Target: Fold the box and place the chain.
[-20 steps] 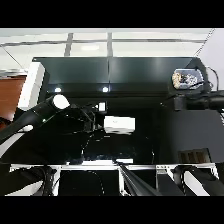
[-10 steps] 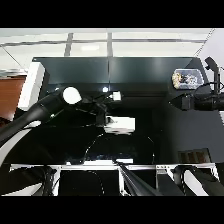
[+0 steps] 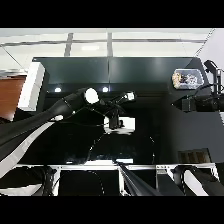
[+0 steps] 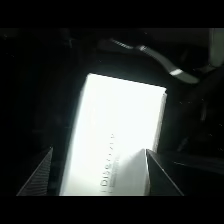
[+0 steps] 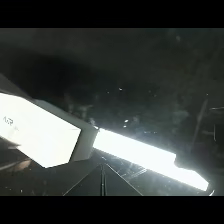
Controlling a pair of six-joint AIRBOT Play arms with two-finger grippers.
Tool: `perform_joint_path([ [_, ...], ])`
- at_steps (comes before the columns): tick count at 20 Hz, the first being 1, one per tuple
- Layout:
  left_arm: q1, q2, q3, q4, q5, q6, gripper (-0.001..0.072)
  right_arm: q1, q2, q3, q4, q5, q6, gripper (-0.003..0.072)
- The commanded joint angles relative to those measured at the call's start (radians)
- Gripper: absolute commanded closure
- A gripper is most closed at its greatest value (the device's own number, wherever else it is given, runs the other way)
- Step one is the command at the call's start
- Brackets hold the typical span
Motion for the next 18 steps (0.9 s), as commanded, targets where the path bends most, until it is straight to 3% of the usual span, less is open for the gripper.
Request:
perform_joint_path([
  [1,-0.003,-0.014,0.005,-0.008,-0.061,-0.009,-0.0005,-0.001,0.001,0.001,-0.01,-0.024,0.0,0.0668],
  [12,-0.008,-0.013,0.014,0.013,-0.097,-0.004,-0.0008,-0.001,0.001,0.001,-0.01,-0.031,0.0,0.0667],
  [18,-0.086,-0.045,0.013,0.201,-0.092,-0.001,-0.001,-0.001,0.001,0.001,-0.01,-0.032,0.001,0.0667],
])
